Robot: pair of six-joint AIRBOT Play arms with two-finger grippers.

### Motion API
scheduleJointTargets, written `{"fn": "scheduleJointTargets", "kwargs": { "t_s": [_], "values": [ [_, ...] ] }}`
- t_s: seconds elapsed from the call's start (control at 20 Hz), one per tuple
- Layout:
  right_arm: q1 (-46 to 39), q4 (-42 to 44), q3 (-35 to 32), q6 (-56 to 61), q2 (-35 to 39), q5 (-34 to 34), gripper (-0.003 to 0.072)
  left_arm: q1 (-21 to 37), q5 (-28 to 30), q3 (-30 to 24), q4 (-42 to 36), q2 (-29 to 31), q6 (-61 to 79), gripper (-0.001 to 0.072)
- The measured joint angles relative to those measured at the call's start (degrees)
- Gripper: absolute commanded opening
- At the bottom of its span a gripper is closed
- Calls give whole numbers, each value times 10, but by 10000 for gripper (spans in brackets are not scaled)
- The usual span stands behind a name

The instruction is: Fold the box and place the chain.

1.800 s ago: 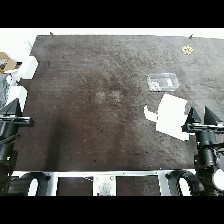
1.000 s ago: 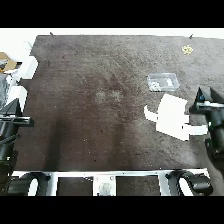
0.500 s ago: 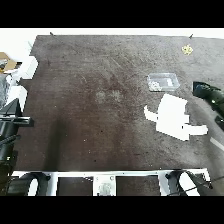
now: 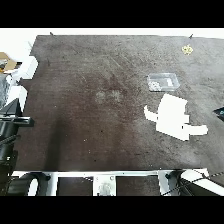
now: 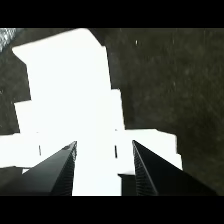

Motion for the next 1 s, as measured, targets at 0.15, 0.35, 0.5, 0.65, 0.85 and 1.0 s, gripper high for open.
{"fn": "scheduleJointTargets", "kwargs": {
  "t_s": [0.15, 0.35, 0.5, 0.65, 0.85, 1.0],
  "values": [
    [-12, -38, 51, 12, -76, 51, 396, 0, -1, 0, 0, 0, 0, 12],
    [-17, -82, 78, 9, -144, 93, 394, 0, -1, 0, 0, 0, 0, 12],
    [-18, -94, 77, -11, -185, 115, 394, 0, -1, 0, 0, 0, 0, 11],
    [-18, -84, 64, -50, -217, 125, 394, 0, -1, 0, 0, 0, 0, 12],
    [2, -51, 33, -108, -245, 114, 190, 0, -1, 0, 0, 0, 0, 11],
    [19, -23, 17, -155, -254, 111, 7, 0, -1, 0, 0, 0, 0, 11]
  ]
}}
